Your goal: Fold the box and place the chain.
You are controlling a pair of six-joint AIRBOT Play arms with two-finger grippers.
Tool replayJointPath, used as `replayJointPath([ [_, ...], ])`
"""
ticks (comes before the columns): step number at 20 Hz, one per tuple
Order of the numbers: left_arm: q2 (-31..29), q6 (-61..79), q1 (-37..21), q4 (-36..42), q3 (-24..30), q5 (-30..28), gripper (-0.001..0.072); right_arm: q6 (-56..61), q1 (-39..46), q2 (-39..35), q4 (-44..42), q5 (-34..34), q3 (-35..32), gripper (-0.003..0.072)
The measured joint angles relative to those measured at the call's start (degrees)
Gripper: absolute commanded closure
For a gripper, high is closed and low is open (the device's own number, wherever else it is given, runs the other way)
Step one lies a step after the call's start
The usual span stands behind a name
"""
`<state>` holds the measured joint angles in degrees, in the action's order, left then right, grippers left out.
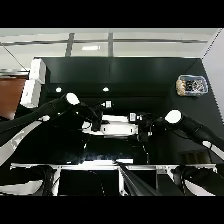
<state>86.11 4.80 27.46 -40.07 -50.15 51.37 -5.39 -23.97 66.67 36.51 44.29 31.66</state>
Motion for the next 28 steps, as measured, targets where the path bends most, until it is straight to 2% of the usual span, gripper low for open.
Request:
replayJointPath([
  [11, 0.0, -4.81, 1.6, -3.21, -1.68, 0.17, 0.0684, -1.11, 0.0, 1.29, -0.2, -0.46, 0.0, -0.0024],
  [28, 0.0, -5.42, 1.64, -3.58, -1.77, 0.22, 0.0684, -1.14, 1.09, 3.48, 1.01, -1.95, -0.11, -0.0023],
])
